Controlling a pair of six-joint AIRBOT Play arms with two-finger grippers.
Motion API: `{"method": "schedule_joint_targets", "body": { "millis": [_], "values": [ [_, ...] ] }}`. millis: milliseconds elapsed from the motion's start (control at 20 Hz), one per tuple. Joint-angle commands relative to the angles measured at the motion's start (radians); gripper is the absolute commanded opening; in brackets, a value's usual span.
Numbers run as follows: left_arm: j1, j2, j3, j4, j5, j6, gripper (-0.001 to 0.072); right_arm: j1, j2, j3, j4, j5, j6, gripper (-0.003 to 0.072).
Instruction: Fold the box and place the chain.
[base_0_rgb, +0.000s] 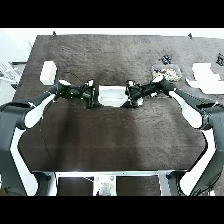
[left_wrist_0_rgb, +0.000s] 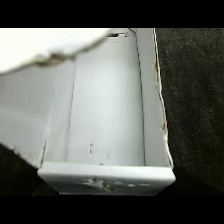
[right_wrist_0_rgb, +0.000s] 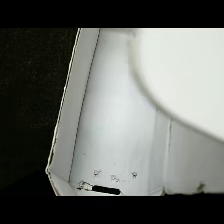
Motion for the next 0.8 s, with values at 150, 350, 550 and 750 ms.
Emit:
{"method": "schedule_joint_targets", "body": {
  "millis": [150, 350, 550, 750],
  "values": [
    [0.000, 0.000, 0.001, -0.001, 0.020, -0.003, 0.0307, 0.001, 0.001, -0.001, 0.000, 0.001, 0.000, 0.0585],
    [0.000, 0.000, 0.001, -0.001, 0.021, -0.003, 0.0307, 0.001, 0.001, 0.000, 0.000, 0.001, 0.000, 0.0585],
    [0.000, 0.000, 0.001, -0.002, 0.021, -0.003, 0.0307, 0.001, 0.001, -0.001, 0.000, 0.001, 0.000, 0.0585],
    [0.000, 0.000, 0.001, -0.002, 0.021, -0.003, 0.0307, 0.001, 0.001, -0.001, 0.000, 0.001, 0.000, 0.0584]
  ]
}}
